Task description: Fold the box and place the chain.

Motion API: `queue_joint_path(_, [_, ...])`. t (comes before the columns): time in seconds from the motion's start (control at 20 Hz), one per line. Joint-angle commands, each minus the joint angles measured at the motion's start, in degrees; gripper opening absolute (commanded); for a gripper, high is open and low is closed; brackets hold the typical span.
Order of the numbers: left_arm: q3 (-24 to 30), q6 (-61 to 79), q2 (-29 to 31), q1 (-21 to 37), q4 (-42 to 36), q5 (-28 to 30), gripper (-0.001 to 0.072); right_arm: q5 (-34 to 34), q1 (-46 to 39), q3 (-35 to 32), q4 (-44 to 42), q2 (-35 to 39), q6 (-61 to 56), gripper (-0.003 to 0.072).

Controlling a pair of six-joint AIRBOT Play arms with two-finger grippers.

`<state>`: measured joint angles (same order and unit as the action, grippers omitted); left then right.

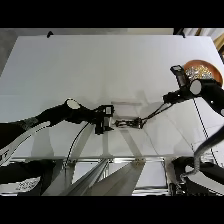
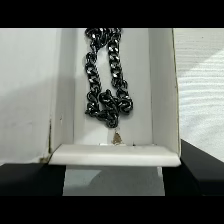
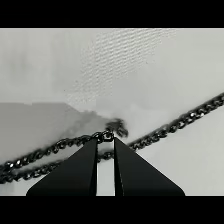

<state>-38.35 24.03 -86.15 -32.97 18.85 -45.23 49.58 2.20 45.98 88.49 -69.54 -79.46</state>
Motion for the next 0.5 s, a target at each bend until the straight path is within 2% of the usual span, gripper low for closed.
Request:
queue_joint_path(0.0, [0.0, 0.0, 0.0, 0.0, 0.0, 0.0, 0.0212, 2.1, 0.2, 0.0, -0.9, 5.0, 0.5, 0.0013])
queue_joint_path(0.45, [0.0, 0.0, 0.0, 0.0, 0.0, 0.0, 0.0212, 6.7, 10.4, 0.0, -5.9, 30.1, 7.6, 0.0013])
